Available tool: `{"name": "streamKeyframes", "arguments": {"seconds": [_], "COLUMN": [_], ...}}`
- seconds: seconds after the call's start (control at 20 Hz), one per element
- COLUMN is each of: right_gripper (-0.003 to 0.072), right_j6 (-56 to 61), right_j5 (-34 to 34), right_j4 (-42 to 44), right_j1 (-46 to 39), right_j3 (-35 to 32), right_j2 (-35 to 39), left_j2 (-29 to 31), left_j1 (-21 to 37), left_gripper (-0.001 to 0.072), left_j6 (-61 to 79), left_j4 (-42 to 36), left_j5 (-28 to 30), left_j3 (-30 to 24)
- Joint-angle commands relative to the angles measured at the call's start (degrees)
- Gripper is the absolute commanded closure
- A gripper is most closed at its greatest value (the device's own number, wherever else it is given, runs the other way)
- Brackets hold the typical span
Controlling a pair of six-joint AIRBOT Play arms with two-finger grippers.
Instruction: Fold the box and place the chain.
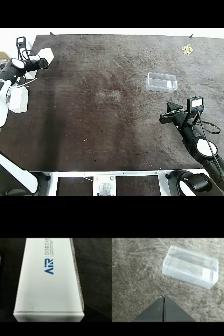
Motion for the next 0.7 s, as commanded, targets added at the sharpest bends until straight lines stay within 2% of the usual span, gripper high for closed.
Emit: {"name": "streamKeyframes", "arguments": {"seconds": [0.0, 0.3, 0.45, 0.6, 0.65], "right_gripper": [0.0686, 0.0686, 0.0686, 0.0686, 0.0686], "right_j6": [0.46, 0.44, 0.46, 0.44, 0.44], "right_j5": [0.02, 0.15, 0.2, 0.17, 0.2], "right_j4": [-0.02, 1.11, 2.03, 2.54, 2.54], "right_j1": [0.0, 0.0, 0.0, 0.02, 0.02], "right_j3": [0.0, 0.0, 0.0, 0.0, 0.0], "right_j2": [0.0, 0.0, 0.0, 0.0, 0.0], "left_j2": [-1.38, -4.85, -5.35, -5.42, -5.42], "left_j1": [0.07, -0.04, -0.02, 0.09, 0.09], "left_gripper": [0.07, 0.0699, 0.0699, 0.0696, 0.0515], "left_j6": [-9.44, -6.93, -6.64, -6.62, -6.6], "left_j4": [9.38, 8.98, 8.94, 8.96, 8.96], "left_j5": [4.66, 6.34, 9.11, 9.01, 8.74], "left_j3": [-0.07, -0.07, -0.07, -0.07, -0.07]}}
